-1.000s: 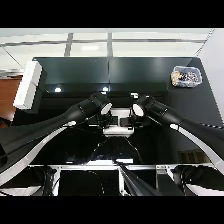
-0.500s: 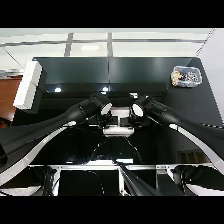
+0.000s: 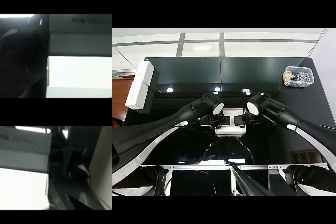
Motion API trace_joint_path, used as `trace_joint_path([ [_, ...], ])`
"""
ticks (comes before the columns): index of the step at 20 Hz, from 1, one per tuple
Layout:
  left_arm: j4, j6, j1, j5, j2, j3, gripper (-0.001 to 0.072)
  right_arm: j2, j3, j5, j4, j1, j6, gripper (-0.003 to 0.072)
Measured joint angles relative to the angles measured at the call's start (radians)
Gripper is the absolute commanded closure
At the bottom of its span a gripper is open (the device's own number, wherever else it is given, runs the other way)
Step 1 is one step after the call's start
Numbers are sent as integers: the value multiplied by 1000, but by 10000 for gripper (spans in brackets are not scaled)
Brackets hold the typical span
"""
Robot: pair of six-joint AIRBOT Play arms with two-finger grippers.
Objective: Fold the box and place the chain.
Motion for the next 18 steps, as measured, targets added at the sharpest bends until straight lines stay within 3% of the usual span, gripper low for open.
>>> trace_joint_path([
  [6, 0, -1, 0, 0, 0, 0, 682, 163, 44, -15, -83, -21, -55, 237],
  [12, 2, -1, 0, 0, 0, 0, 682, 266, 54, -37, -460, -158, -66, 231],
  [13, 3, -1, 0, 1, 0, 0, 682, 270, 54, -59, -495, -203, -66, 53],
  [14, 4, -1, 0, 1, 0, 0, 682, 270, 54, -84, -521, -255, -66, -34],
  [18, 7, 0, 0, 1, 0, 0, 681, 212, 55, -170, -540, -483, -66, -34],
])
